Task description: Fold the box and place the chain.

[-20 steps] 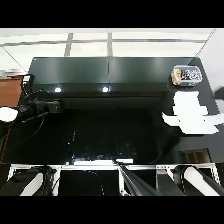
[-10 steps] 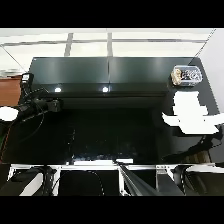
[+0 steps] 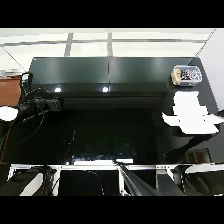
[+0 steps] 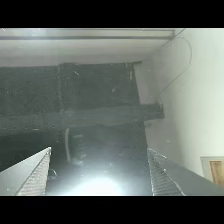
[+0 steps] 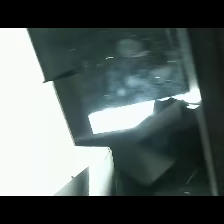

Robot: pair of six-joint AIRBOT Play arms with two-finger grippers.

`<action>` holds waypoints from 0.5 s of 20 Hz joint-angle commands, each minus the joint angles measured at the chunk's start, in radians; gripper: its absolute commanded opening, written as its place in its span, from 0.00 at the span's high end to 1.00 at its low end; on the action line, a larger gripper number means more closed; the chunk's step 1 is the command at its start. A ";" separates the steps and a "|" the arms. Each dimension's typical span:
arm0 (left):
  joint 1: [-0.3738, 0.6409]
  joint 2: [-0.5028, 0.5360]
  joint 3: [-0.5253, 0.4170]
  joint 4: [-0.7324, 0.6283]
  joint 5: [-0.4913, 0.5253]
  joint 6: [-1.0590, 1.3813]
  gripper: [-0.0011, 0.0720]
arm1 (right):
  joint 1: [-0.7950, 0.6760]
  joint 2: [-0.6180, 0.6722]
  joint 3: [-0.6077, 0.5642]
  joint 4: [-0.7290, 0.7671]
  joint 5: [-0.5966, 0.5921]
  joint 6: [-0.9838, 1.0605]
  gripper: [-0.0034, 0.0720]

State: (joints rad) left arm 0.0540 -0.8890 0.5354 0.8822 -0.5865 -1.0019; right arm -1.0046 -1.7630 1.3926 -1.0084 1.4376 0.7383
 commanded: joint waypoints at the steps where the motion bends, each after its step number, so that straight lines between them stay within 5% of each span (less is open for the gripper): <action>1: 0.000 0.000 0.001 -0.006 -0.002 0.000 0.01 | 0.036 0.034 0.011 -0.027 0.059 -0.016 0.92; 4: 0.000 0.000 0.001 -0.005 -0.001 0.000 0.02 | 0.051 0.112 -0.055 0.071 0.076 -0.011 0.92; 10: 0.000 -0.001 0.001 -0.005 0.003 0.000 0.04 | 0.222 0.352 -0.434 0.362 0.003 -0.020 0.92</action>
State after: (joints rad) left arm 0.0540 -0.8890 0.5354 0.8768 -0.5865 -1.0019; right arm -0.8646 -1.5135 1.1236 -0.8261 1.4738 0.7246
